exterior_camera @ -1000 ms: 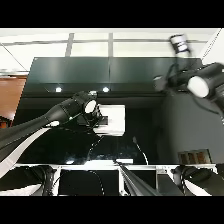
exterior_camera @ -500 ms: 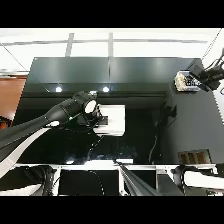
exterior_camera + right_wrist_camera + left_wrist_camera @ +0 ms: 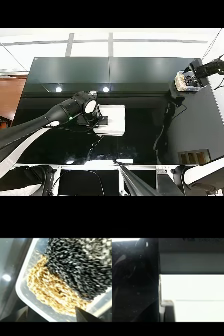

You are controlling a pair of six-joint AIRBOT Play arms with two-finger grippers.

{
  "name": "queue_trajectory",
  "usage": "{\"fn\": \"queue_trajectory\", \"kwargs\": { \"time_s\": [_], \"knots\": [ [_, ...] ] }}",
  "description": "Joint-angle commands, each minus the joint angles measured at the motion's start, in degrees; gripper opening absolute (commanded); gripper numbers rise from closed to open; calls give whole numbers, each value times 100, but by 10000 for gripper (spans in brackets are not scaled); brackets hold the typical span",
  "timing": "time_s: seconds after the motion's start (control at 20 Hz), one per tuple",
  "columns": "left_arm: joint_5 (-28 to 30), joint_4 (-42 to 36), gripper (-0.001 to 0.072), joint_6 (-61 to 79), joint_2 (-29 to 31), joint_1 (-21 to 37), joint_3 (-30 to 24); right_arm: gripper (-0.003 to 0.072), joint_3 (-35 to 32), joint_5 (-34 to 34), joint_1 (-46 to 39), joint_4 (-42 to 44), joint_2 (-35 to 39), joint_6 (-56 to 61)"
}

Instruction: Fold the box and place the chain.

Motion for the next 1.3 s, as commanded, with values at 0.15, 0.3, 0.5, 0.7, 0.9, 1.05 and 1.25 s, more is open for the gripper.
{"fn": "queue_trajectory", "kwargs": {
  "time_s": [0.15, 0.3, 0.5, 0.7, 0.9, 1.05, 1.25],
  "knots": [
    [-9, 2, 26, 2, -4, 2, -2, 585, 151, -201, 44, 166, -273, 251],
    [-2, 2, 26, 2, -4, 2, 0, 585, 151, -177, 44, 122, -323, 249],
    [4, 0, 26, 2, -4, 2, 0, 585, 151, -127, 57, 107, -404, 98],
    [4, -2, 25, 2, -4, 2, 0, 585, 151, -125, 133, 101, -472, -317],
    [-20, -7, 25, 2, -4, 2, 0, 574, 151, -317, 229, 101, -525, -769],
    [-39, -20, 26, 2, -4, 2, 0, 79, 157, -133, 184, 151, -470, -1113],
    [-35, -20, 26, 2, -4, 2, 0, 18, 264, 262, 90, -164, -57, -1672]
  ]
}}
